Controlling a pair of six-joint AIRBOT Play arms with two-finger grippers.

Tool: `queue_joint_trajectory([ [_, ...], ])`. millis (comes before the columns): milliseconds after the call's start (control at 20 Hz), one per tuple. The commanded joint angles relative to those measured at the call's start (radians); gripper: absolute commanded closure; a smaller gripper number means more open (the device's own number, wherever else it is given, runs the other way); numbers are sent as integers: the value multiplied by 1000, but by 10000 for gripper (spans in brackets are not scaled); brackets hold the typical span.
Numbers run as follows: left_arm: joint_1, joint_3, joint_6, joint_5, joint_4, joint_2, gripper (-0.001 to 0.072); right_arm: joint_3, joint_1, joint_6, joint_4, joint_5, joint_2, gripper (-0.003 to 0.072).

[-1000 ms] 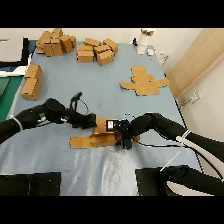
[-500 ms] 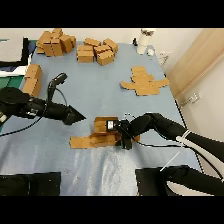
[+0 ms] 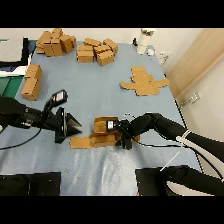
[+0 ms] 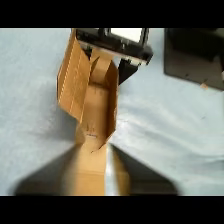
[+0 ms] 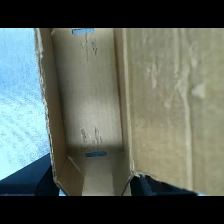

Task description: Fold the box.

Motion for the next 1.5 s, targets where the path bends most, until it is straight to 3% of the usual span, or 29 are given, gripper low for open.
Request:
queue_joint_trajectory([
  [0,-19,-140,267,165,-66,2,44,0,0,0,0,0,0,163],
  [150,-100,-187,295,277,-86,-18,41,0,0,0,0,0,0,163],
  [450,-220,-187,294,378,-69,-105,43,0,0,0,0,0,0,163],
  [650,-249,-187,267,386,-69,-135,56,0,0,0,0,0,0,163],
  [700,-249,-187,268,386,-71,-143,86,0,0,0,0,0,0,163],
  [750,-249,-187,268,389,-70,-148,182,0,0,0,0,0,0,163],
  [1450,-282,-174,272,417,-116,-190,191,0,0,0,0,0,0,163],
])
